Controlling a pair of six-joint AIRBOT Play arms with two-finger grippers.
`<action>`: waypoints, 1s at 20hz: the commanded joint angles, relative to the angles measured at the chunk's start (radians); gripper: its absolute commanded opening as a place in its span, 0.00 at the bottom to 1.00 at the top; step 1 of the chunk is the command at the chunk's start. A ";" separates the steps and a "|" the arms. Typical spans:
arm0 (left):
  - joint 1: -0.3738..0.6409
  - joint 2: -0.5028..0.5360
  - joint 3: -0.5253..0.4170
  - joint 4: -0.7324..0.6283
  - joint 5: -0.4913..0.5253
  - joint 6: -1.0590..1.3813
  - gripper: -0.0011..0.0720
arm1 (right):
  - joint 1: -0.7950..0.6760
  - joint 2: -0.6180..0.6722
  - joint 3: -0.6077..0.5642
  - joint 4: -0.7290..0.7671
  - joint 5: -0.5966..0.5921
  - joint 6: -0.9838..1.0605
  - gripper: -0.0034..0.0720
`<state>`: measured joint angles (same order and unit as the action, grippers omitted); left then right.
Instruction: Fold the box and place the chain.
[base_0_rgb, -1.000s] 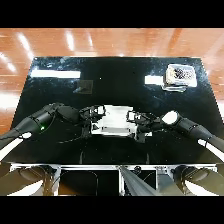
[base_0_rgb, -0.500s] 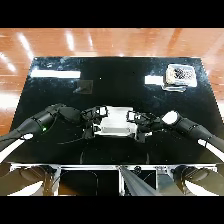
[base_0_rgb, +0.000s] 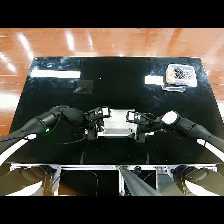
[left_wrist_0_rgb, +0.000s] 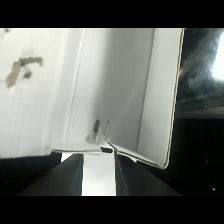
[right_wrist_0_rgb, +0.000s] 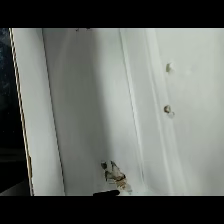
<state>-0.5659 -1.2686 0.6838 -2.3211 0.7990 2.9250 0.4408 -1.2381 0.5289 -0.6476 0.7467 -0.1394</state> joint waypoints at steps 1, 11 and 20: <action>-0.009 -0.015 0.000 -0.021 -0.020 0.001 0.42 | 0.000 -0.002 -0.001 0.000 0.000 0.000 0.95; -0.010 -0.026 0.001 -0.036 -0.055 0.001 0.42 | 0.000 -0.002 -0.001 0.000 0.000 0.000 0.95; -0.010 -0.044 0.002 -0.084 -0.052 0.001 0.42 | 0.000 -0.002 -0.001 0.000 0.000 0.000 0.95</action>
<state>-0.5755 -1.3109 0.6846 -2.3909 0.7467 2.9253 0.4408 -1.2392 0.5289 -0.6476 0.7467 -0.1394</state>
